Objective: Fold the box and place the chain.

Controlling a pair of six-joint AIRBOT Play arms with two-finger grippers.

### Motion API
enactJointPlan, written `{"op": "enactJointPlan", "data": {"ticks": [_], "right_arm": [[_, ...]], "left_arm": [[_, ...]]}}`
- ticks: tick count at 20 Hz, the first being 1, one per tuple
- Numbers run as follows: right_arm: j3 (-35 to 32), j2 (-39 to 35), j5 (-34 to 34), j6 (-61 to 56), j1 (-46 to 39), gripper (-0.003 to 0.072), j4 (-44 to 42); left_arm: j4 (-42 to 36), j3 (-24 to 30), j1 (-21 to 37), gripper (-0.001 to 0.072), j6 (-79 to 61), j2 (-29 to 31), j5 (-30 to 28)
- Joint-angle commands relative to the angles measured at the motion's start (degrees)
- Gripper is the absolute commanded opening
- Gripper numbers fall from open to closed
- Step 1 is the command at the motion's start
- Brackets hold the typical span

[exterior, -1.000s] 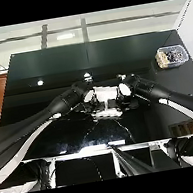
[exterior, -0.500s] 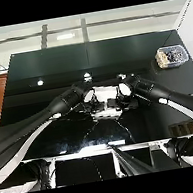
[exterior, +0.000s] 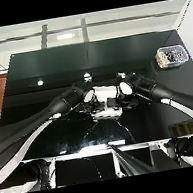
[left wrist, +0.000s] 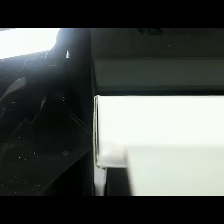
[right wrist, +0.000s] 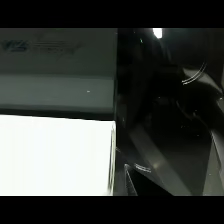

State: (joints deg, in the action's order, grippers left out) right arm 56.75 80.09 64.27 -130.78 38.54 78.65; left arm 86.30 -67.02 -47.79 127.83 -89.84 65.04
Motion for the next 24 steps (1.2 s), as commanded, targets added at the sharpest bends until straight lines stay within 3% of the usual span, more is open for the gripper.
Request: {"op": "enactJointPlan", "data": {"ticks": [1,4,6,10,12,14,15,16,19,24], "right_arm": [[0.3,-3.7,1.0,5.7,0.1,0.0328,0.9],[0.3,-12.8,1.9,10.0,0.0,0.0328,1.5],[0.3,-20.0,4.3,10.4,-1.2,0.0328,7.8],[0.2,-26.7,13.9,10.1,-6.0,0.0327,48.1],[-1.1,-26.6,6.9,10.2,-14.4,0.0327,54.3],[-3.0,-25.4,-5.5,9.7,-26.3,0.0330,50.1],[-3.3,-23.6,-10.4,9.3,-32.3,0.0548,46.3],[-3.3,-21.0,-14.6,9.3,-37.8,0.0718,41.4],[0.6,-11.1,-18.0,12.2,-48.9,0.0717,23.3],[22.2,8.2,-5.6,19.3,-56.0,0.0709,1.1]], "left_arm": [[0.0,0.0,0.0,0.0027,-0.1,0.0,0.0],[0.0,0.0,0.1,0.0027,-0.1,0.0,0.0],[0.0,0.0,0.2,0.0027,-0.1,0.0,0.0],[0.0,0.0,0.4,0.0027,-0.1,0.0,0.0],[0.0,0.0,0.5,0.0027,-0.1,0.0,-0.1],[0.0,0.0,0.6,0.0027,-0.1,0.0,-0.1],[0.0,0.0,0.8,0.0027,-0.1,0.0,-0.1],[0.0,0.0,0.8,0.0027,-0.1,0.0,-0.1],[0.0,0.0,0.9,0.0027,-0.1,0.0,-0.4],[0.0,0.0,0.9,0.0027,-0.1,0.0,-0.5]]}}
